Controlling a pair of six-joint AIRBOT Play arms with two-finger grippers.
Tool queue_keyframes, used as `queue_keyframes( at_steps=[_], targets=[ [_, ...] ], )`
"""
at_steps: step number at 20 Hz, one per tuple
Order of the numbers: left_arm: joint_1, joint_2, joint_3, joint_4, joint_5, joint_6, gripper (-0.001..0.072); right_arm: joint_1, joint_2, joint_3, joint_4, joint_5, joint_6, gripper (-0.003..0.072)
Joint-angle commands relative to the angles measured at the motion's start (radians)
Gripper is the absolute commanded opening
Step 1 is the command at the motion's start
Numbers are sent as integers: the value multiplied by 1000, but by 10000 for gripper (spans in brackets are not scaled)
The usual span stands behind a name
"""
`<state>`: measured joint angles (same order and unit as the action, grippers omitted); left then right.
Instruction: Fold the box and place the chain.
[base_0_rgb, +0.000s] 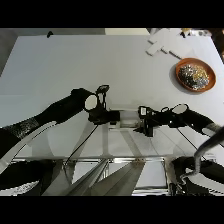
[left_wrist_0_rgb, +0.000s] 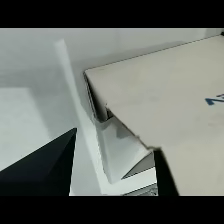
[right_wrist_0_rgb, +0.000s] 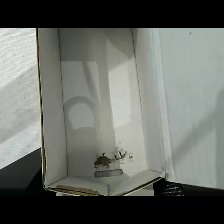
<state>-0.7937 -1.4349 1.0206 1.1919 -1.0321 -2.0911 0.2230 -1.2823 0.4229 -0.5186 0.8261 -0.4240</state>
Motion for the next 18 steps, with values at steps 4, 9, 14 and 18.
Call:
queue_keyframes(
  at_steps=[4,9,14,18],
  targets=[
    [-40,-63,79,47,-47,-138,462,0,0,0,0,0,0,237],
    [-86,-168,183,88,-183,-229,313,0,0,0,0,0,0,237],
    [-110,-196,185,127,-164,-315,314,0,0,0,0,0,0,237],
    [-110,-196,185,138,-158,-411,311,0,0,0,0,0,0,237]
  ],
)
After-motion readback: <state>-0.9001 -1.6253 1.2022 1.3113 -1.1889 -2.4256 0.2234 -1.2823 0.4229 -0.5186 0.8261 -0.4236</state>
